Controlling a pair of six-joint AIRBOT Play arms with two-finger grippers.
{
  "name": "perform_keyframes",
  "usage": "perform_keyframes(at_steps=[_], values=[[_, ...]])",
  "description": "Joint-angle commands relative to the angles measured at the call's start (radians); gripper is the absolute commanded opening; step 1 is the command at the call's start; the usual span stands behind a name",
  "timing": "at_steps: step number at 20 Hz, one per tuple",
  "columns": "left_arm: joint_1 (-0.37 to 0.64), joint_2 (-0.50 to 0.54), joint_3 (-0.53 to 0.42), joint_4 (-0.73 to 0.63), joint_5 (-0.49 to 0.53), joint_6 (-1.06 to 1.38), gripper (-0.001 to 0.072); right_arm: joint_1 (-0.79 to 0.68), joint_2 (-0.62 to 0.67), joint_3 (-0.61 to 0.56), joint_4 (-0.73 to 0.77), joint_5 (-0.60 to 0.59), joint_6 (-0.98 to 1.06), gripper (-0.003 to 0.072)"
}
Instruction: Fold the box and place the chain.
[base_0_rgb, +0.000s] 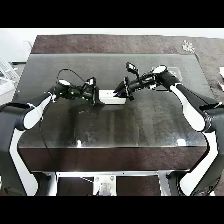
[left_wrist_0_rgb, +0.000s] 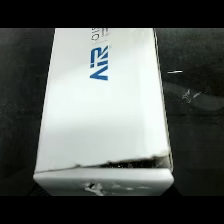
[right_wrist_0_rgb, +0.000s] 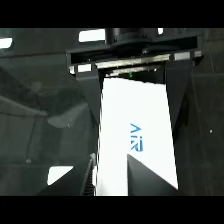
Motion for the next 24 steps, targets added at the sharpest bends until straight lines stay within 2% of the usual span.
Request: perform_keyframes(at_steps=[1, 2, 11, 19, 24], values=[[0.0, 0.0, 0.0, 0.001, 0.0, 0.0, 0.0531, -0.009, 0.0, -0.001, 0.061, 0.007, -0.008, 0.0059], [0.0, 0.0, 0.0, 0.001, 0.0, 0.0, 0.0531, -0.01, -0.001, -0.001, 0.057, 0.007, -0.005, 0.0019], [0.0, 0.0, 0.0, 0.001, 0.0, 0.0, 0.053, -0.005, -0.033, -0.048, -0.013, -0.036, 0.045, 0.0018], [0.0, 0.0, 0.0, 0.001, 0.0, 0.0, 0.053, 0.018, -0.033, -0.036, -0.13, -0.057, 0.144, 0.0018], [0.0, 0.0, 0.0, 0.001, 0.001, 0.0, 0.0531, -0.021, 0.054, -0.034, 0.021, -0.046, 0.119, 0.0016]])
